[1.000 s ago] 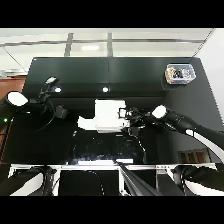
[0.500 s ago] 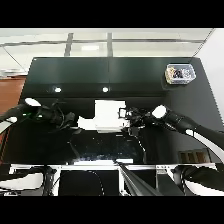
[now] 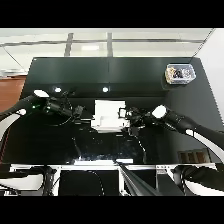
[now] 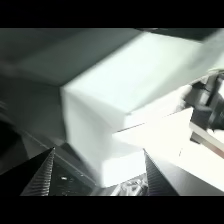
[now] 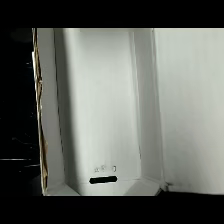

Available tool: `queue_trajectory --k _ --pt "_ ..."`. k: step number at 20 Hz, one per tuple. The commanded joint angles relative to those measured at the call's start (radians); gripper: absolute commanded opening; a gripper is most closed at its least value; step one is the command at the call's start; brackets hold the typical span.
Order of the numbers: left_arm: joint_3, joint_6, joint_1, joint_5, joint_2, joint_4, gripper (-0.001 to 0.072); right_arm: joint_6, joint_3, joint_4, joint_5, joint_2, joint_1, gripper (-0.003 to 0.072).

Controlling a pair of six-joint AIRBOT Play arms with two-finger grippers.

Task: Fold the box and place the chain.

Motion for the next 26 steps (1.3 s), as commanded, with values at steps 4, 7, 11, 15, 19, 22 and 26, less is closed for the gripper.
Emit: queue_trajectory --k 4,7,11,15,19,22,26 --pt "0.034 -0.088 -0.085 -0.034 -0.002 0.031 0.0593 0.000 0.000 0.000 0.000 0.000 0.001 0.0316" --pt "0.080 -0.262 -0.137 -0.028 -0.002 0.190 0.0502 0.000 0.000 0.000 0.000 0.000 0.001 0.0316" --pt "0.182 -0.369 -0.207 -0.005 -0.002 0.309 0.0501 0.000 0.000 0.000 0.000 0.000 0.001 0.0316" --pt "0.252 -0.453 -0.257 0.010 -0.002 0.354 0.0495 0.000 0.000 0.000 0.000 0.000 0.001 0.0316" --pt "0.275 -0.525 -0.294 0.018 -0.002 0.395 0.0366 0.000 0.000 0.000 0.000 0.000 0.001 0.0316" --pt "0.285 -0.622 -0.336 0.034 -0.002 0.496 0.0366 0.000 0.000 0.000 0.000 0.000 0.001 0.0316" --pt "0.285 -0.756 -0.408 0.068 -0.002 0.645 0.0365 0.000 0.000 0.000 0.000 0.000 0.001 0.0316"
